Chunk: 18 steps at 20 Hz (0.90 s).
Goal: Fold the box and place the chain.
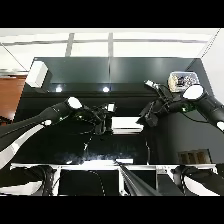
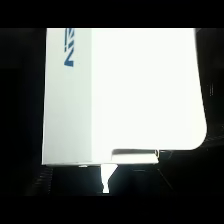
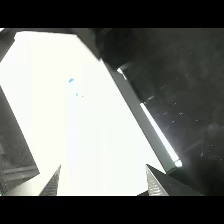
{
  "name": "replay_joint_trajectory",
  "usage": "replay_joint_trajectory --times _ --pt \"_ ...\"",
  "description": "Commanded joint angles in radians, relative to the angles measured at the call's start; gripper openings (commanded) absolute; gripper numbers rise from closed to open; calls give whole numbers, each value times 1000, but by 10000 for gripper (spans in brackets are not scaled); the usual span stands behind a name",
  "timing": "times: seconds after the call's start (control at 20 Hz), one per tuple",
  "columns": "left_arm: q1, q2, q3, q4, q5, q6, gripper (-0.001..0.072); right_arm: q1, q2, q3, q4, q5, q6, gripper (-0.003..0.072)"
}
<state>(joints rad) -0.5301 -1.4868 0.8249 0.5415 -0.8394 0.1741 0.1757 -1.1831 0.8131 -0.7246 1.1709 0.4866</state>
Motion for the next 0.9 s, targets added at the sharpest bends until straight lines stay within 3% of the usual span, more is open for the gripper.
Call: replay_joint_trajectory --times 0.0,0.2,0.25,0.3,0.7,0.75,0.8,0.85 --pt "0 0 0 0 -2 2 481 1 37 -39 11 -23 -84 591" --pt "0 0 0 0 -6 2 482 3 37 -39 14 -18 -137 591" --pt "0 0 0 0 -6 2 482 10 37 -39 13 -16 -152 572" --pt "0 0 0 0 -6 2 482 22 37 -39 13 -13 -172 490" --pt "0 0 0 0 -6 2 482 64 37 -60 -29 -72 -192 489" --pt "0 0 0 0 -7 2 481 64 37 -60 -33 -68 -192 460" --pt "0 0 0 0 -6 2 482 64 37 -60 -35 -63 -192 327" --pt "0 0 0 0 -7 2 482 64 37 -60 -36 -55 -192 307"
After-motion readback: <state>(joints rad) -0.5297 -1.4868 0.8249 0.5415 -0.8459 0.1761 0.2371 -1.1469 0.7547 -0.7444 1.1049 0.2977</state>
